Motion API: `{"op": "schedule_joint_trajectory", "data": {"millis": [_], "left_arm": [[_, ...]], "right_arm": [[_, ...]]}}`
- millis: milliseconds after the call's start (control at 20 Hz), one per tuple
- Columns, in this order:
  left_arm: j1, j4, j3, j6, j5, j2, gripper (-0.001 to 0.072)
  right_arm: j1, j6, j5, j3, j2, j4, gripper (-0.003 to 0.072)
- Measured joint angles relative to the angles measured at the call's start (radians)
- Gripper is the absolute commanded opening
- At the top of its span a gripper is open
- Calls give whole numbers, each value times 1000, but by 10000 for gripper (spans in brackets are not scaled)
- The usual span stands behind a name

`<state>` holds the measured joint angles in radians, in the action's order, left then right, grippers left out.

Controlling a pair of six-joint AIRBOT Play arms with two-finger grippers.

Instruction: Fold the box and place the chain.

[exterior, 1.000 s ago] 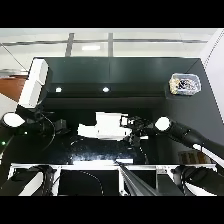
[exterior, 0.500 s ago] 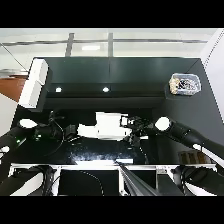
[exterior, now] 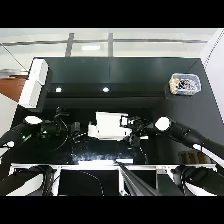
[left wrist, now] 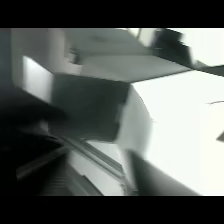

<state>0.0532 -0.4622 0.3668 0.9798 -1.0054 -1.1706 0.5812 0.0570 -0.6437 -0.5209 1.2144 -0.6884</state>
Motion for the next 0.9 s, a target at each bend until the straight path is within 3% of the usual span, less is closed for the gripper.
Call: {"op": "schedule_joint_trajectory", "data": {"millis": [400, 900], "left_arm": [[85, 0, 67, -10, -73, -2, 707], [298, -11, 92, 111, 132, -2, 669]], "right_arm": [[0, 0, 0, 0, 0, 0, 477], [0, 0, -2, 0, 0, 0, 477]]}}
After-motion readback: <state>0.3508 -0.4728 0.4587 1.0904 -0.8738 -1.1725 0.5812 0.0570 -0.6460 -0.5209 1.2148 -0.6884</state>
